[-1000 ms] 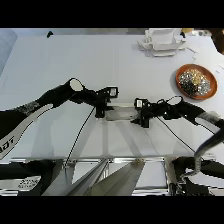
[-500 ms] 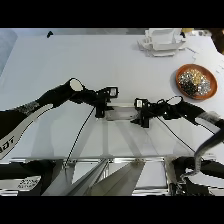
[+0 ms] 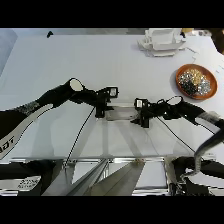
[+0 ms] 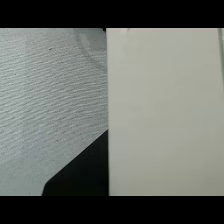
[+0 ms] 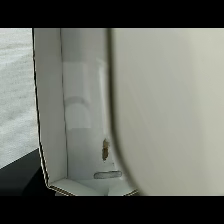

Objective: Fold the box and place the chain.

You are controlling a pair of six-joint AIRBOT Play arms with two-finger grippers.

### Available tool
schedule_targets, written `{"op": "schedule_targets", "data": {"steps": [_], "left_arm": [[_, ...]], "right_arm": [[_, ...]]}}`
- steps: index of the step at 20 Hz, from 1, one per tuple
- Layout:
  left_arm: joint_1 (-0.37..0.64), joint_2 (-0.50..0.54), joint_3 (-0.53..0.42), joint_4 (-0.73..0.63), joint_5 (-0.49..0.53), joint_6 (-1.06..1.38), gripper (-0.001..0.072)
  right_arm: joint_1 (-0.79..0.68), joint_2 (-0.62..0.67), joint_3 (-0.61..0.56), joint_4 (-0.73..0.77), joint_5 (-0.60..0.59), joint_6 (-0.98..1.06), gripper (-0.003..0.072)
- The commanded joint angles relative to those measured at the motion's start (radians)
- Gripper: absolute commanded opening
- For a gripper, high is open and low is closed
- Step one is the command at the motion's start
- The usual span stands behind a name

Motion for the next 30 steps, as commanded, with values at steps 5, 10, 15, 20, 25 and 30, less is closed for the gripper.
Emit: {"op": "schedule_targets", "data": {"steps": [5, 10, 15, 20, 25, 30], "left_arm": [[-0.001, 0.0, 0.0, 0.0, -0.003, 0.0, 0.001], [-0.001, 0.0, 0.0, 0.0, -0.008, 0.0, 0.001], [0.002, 0.037, 0.0, 0.016, -0.011, -0.003, 0.0198], [0.014, 0.167, 0.0, 0.208, -0.056, -0.282, 0.054], [0.011, 0.31, 0.0, 0.463, -0.229, -0.63, 0.0137], [-0.117, 0.344, 0.0, 0.405, -0.266, -0.626, 0.0002]], "right_arm": [[0.001, 0.0, -0.001, 0.0, 0.0, -0.001, 0.0382], [0.001, 0.0, -0.001, 0.0, 0.0, -0.001, 0.0382], [0.001, 0.0, -0.001, 0.0, 0.0, -0.001, 0.0382], [0.001, 0.0, -0.001, 0.0, 0.0, -0.001, 0.0382], [0.001, 0.0, -0.001, 0.0, 0.0, -0.001, 0.0382], [0.001, 0.0, -0.001, 0.0, 0.0, -0.001, 0.0382]]}}
